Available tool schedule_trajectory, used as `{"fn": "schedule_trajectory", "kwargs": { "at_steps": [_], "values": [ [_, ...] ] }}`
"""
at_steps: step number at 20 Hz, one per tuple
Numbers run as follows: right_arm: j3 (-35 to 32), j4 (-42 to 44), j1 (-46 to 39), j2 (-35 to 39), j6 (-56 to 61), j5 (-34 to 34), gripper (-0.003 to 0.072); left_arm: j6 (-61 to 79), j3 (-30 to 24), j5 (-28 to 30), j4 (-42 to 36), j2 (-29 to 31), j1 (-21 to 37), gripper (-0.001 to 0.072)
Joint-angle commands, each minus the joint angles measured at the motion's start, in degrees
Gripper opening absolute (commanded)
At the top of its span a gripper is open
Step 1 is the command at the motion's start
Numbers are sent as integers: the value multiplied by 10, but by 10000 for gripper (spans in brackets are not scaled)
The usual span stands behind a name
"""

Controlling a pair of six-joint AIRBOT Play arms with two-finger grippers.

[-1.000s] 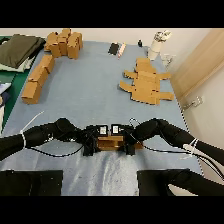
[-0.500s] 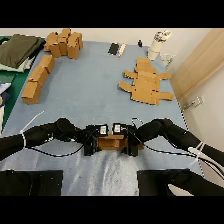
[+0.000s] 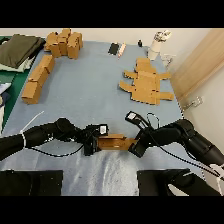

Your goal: Fold the box.

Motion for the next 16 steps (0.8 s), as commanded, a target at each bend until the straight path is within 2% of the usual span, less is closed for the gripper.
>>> {"fn": "schedule_trajectory", "kwargs": {
  "at_steps": [1,3,6,11,14,16],
  "values": [
    [0,39,1,21,361,-17,700,0,0,-1,0,0,0,532],
    [-6,82,2,20,426,-3,700,0,0,-1,0,0,0,531],
    [-19,118,5,20,429,51,700,0,0,-1,0,0,0,531],
    [-22,166,5,3,469,56,694,0,0,-1,0,0,0,532],
    [-22,190,22,-1,454,49,316,0,0,-1,0,0,0,532],
    [-22,190,39,-1,455,49,159,0,0,0,0,0,0,531]
  ]
}}
